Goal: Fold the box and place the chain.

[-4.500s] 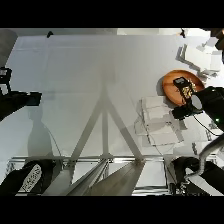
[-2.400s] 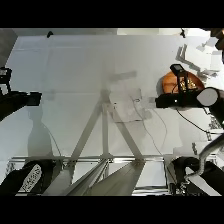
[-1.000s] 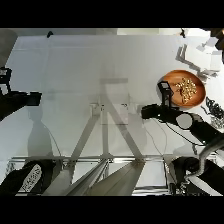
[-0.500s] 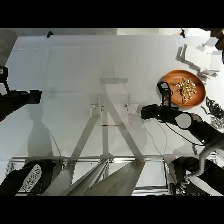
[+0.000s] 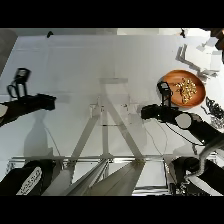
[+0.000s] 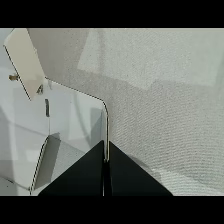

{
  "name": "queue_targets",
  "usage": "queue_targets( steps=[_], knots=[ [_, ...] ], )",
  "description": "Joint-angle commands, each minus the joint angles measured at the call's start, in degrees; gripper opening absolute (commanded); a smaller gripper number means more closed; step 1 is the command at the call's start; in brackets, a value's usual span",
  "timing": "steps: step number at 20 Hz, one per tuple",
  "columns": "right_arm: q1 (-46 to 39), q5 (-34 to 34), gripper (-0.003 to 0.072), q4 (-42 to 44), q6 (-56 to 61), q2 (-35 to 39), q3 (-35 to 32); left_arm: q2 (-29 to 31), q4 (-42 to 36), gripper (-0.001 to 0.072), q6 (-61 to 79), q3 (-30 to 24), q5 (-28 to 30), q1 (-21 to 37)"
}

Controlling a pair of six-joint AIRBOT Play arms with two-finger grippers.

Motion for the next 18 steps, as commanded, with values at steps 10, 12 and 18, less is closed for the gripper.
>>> queue_targets(
  steps=[10, 12, 18],
  knots=[
    [0.07, 0.02, 0.0016, 0.0, 0.0, -0.04, -0.02, -4.15, 5.11, 0.0291, -2.03, 13.29, -10.16, -16.28],
    [0.07, 0.02, 0.0016, 0.0, 0.02, -0.04, -0.02, -10.27, 5.88, 0.0384, -1.84, 19.32, -15.96, -16.26],
    [0.07, 0.0, 0.0016, 0.0, 0.0, -0.04, -0.02, -27.87, 4.85, 0.0709, 5.68, 35.54, -22.75, -19.37]
  ],
)
